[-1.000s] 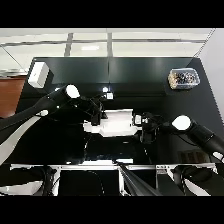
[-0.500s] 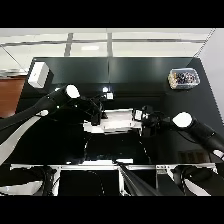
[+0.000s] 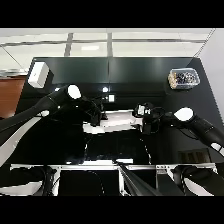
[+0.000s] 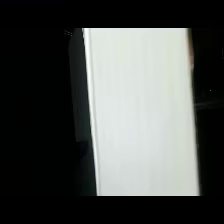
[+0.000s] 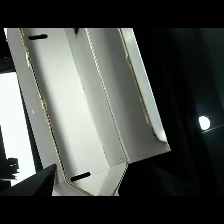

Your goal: Fold the box and place the chain.

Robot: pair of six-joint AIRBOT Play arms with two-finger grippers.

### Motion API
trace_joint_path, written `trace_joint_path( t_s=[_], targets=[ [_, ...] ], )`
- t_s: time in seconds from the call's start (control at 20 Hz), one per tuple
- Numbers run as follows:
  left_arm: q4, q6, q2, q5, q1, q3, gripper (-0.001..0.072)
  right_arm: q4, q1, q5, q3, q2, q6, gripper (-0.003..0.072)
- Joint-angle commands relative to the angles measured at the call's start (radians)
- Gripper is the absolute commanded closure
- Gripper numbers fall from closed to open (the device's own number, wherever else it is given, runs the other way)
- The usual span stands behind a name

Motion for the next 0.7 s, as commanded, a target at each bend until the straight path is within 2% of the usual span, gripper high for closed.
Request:
trace_joint_path(
  t_s=[0.0, 0.25, 0.4, 0.65],
  targets=[
    [0.047, 0.002, 0.003, -0.005, -0.026, 0.018, 0.0687, 0.022, -0.003, 0.021, 0.001, -0.018, -0.022, -0.0021],
    [0.047, 0.0, 0.003, -0.002, -0.029, 0.018, 0.0687, 0.058, -0.003, 0.081, 0.001, -0.084, -0.092, -0.0021],
    [0.047, 0.0, 0.002, -0.002, -0.029, 0.018, 0.0687, 0.06, -0.003, 0.077, 0.001, -0.133, -0.188, -0.0021],
    [0.047, -0.001, 0.002, -0.002, -0.03, 0.018, 0.0687, 0.059, -0.003, 0.077, 0.002, -0.176, -0.229, -0.002]
  ],
)
